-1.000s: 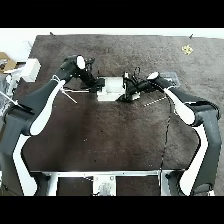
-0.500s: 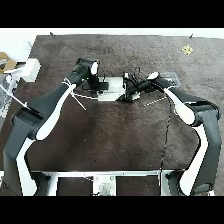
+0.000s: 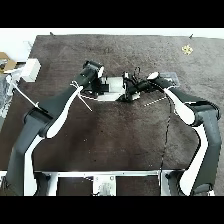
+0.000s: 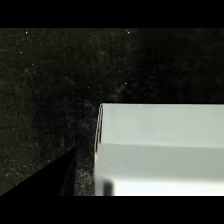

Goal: Fold the box and place the chain.

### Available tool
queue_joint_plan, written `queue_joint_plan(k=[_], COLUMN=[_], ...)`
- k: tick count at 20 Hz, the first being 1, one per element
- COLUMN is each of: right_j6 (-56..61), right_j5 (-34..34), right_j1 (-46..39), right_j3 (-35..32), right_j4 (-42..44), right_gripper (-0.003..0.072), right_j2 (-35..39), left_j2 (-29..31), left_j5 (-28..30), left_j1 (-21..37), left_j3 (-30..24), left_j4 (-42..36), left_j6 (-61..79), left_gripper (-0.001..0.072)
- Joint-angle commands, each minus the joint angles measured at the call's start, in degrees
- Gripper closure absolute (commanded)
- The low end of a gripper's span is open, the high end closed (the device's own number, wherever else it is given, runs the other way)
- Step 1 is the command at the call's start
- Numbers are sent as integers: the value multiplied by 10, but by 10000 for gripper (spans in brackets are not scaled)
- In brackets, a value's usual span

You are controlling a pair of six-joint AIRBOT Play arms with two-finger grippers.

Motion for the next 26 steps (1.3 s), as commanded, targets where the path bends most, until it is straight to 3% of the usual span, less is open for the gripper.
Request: queue_joint_plan(k=[1,4,5,8,11,15,16,17,18,26], right_j6=[0,0,0,0,0,0,0,0,0,0], right_j5=[0,0,0,0,0,0,0,0,0,0], right_j1=[0,0,0,0,0,0,0,0,0,0], right_j3=[0,0,0,0,0,0,0,0,0,0], right_j4=[0,0,0,0,0,0,0,0,0,0], right_gripper=[240,240,241,241,240,241,241,241,241,241], right_j2=[0,0,0,0,0,0,0,0,0,0], left_j2=[-8,-8,-8,-9,-9,-9,-9,-9,-6,34], left_j5=[12,19,19,17,17,22,27,31,33,8], left_j1=[-1,-1,-1,-1,-1,-1,-1,-1,-1,1], left_j3=[5,5,5,5,2,2,2,2,2,3], left_j4=[7,6,6,6,6,5,3,-2,-7,-11], left_j6=[-9,-11,-11,-11,-12,-17,-12,5,30,83], left_gripper=[488,492,580,601,700,698,675,417,339,339])
